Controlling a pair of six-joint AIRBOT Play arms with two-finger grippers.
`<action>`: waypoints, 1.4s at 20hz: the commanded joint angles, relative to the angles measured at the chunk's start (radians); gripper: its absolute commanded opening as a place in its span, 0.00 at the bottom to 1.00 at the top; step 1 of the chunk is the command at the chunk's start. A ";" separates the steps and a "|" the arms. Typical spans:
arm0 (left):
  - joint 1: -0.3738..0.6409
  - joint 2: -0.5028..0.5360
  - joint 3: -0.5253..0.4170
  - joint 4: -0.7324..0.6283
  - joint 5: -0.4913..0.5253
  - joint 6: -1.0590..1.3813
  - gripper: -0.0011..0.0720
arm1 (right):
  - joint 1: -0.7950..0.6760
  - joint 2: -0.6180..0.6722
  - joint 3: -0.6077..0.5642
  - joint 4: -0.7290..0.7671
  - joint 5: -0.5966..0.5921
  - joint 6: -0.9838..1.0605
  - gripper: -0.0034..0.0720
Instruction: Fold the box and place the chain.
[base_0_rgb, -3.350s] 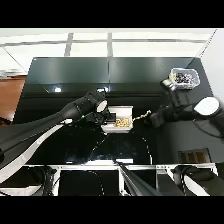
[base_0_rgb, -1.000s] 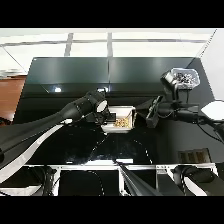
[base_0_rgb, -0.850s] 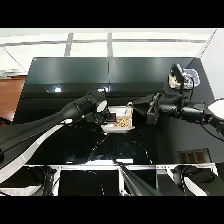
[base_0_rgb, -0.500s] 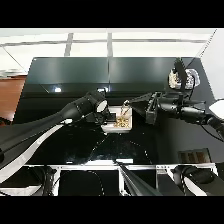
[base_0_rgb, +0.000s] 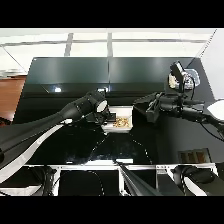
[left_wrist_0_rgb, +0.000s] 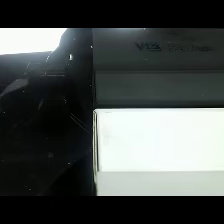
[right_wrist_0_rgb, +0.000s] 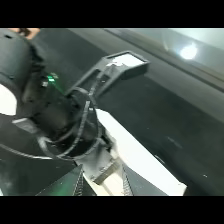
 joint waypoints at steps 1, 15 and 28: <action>0.000 0.000 0.000 -0.002 -0.002 0.000 0.05 | -0.023 0.000 0.000 -0.030 0.002 0.006 0.43; 0.099 0.453 -0.103 0.230 -0.203 0.202 0.75 | -0.023 0.000 0.000 -0.051 0.040 0.037 0.43; 0.566 0.498 -0.560 -0.730 0.206 1.694 1.00 | -0.023 0.000 0.000 -0.103 -0.049 0.047 0.43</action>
